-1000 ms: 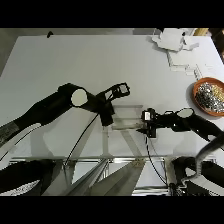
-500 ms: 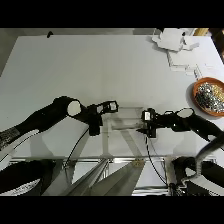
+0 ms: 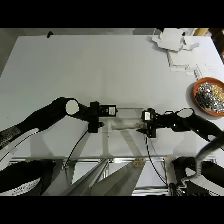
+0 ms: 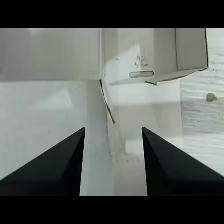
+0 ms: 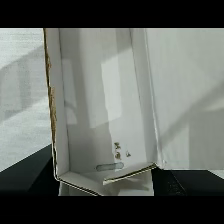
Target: Fold the box and place the chain.
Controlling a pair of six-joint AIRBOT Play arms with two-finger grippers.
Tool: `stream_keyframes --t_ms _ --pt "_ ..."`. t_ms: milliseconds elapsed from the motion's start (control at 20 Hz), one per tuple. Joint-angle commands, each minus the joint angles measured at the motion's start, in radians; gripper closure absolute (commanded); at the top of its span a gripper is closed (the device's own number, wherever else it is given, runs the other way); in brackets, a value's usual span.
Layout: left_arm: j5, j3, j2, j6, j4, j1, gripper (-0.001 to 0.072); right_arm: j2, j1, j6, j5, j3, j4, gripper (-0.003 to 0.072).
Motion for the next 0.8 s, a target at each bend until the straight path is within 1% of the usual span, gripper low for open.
stream_keyframes --t_ms 0,100,200,300,350,500,750 --pt "0.023 -0.005 -0.024 0.081 -0.035 -0.005 0.0308 0.0 0.0 0.0 0.0 0.0 0.001 0.025" --pt "0.048 -0.005 -0.029 0.081 -0.071 -0.016 0.0309 0.0 0.0 0.0 0.0 0.0 0.001 0.025" --pt "0.053 -0.005 -0.029 0.081 -0.1 -0.028 0.0331 0.0 0.0 0.0 0.0 0.0 0.0 0.025" --pt "0.043 -0.006 -0.03 0.081 -0.11 -0.047 0.0477 0.0 0.0 0.0 0.0 0.0 0.0 0.025" --pt "0.042 -0.006 -0.033 0.081 -0.112 -0.048 0.0505 0.0 0.0 0.0 0.0 0.0 0.001 0.025" --pt "0.042 -0.006 -0.038 0.081 -0.12 -0.048 0.0505 0.0 0.0 0.0 0.0 0.0 0.001 0.025" --pt "0.04 -0.006 -0.055 0.081 -0.192 -0.06 0.0508 0.0 0.0 0.0 0.0 0.0 0.0 0.025"
